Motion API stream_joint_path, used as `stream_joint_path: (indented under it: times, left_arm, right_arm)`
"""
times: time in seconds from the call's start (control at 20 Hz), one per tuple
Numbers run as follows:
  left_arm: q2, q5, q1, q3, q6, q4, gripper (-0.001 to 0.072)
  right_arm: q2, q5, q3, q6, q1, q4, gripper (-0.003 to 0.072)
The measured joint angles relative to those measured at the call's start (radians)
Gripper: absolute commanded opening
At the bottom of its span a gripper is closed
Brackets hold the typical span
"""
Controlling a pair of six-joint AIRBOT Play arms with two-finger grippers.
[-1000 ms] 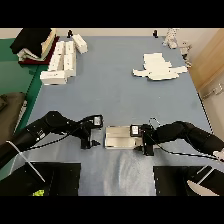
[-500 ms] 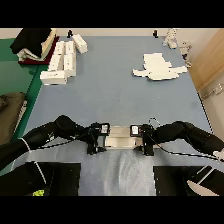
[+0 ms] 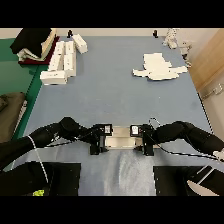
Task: Fold the box.
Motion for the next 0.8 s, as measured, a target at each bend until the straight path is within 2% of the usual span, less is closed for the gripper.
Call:
stream_joint_path:
  times: [0.05, 0.8]
  left_arm:
    - [-0.002, 0.004, 0.0, 0.0, 0.0, -0.001, 0.0477]
    - [-0.006, 0.014, -0.026, 0.001, -0.008, 0.022, 0.0471]
  right_arm:
    - [0.0, 0.0, 0.0, -0.001, 0.0, 0.0, 0.0515]
    - [0.0, -0.001, 0.0, 0.0, 0.0, 0.0, 0.0515]
